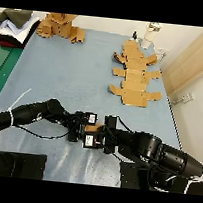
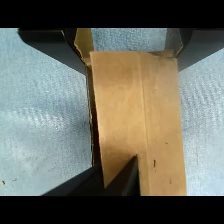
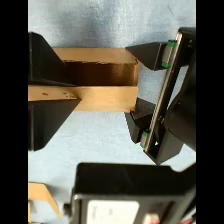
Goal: Fold the box.
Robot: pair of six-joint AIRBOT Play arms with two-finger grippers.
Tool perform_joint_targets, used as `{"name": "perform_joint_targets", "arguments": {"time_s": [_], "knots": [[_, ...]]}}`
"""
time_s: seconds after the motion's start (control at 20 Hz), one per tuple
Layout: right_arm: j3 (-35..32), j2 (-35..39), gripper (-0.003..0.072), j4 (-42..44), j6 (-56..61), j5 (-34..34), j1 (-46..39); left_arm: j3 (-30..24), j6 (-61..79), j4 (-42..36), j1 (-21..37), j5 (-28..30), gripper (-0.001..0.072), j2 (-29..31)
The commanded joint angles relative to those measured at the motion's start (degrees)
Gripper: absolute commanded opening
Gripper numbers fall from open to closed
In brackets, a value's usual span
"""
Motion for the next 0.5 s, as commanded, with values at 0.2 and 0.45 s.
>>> {"name": "perform_joint_targets", "arguments": {"time_s": [0.2,0.45], "knots": [[0.0,-0.5,0.0108,3.9,0.0,-0.1,0.1,0.0,0.0,0.0,0.0,0.1,0.0292,0.0],[0.0,-0.9,0.0275,5.3,0.0,-0.3,0.1,0.0,0.0,0.0,0.0,0.1,0.0292,0.0]]}}
